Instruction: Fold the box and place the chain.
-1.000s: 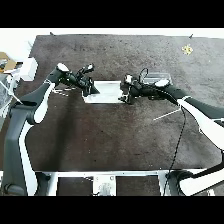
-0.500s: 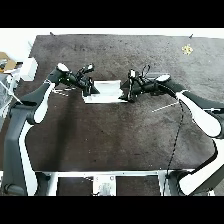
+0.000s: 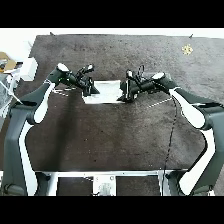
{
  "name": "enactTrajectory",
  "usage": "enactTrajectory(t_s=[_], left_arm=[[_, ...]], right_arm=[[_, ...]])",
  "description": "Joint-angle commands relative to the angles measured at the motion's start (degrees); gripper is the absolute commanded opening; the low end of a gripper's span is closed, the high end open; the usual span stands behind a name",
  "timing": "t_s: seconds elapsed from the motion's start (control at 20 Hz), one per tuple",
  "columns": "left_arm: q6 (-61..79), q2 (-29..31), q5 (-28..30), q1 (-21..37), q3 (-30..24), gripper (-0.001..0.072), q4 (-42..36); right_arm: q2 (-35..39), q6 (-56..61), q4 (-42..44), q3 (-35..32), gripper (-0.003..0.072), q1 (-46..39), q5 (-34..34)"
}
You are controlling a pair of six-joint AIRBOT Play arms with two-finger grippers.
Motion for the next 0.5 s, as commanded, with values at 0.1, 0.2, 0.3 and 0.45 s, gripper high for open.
enactTrajectory(t_s=[0.1,0.2,0.3,0.45], left_arm=[[0.02,0.04,0.02,-0.02,0.07,0.001,-0.02],[0.02,0.04,0.02,-0.02,0.07,0.0011,0.0],[0.02,0.04,0.02,-0.02,0.07,0.0011,0.0],[0.02,0.04,0.02,-0.02,0.07,0.001,0.0]], right_arm=[[-2.82,0.22,-0.52,3.5,0.0674,0.92,2.89],[-3.13,0.22,-1.99,3.5,0.0673,1.77,2.75],[-3.65,0.22,-2.21,3.52,0.0673,2.03,2.67],[-4.13,0.24,-2.21,3.52,0.0669,1.97,1.97]])
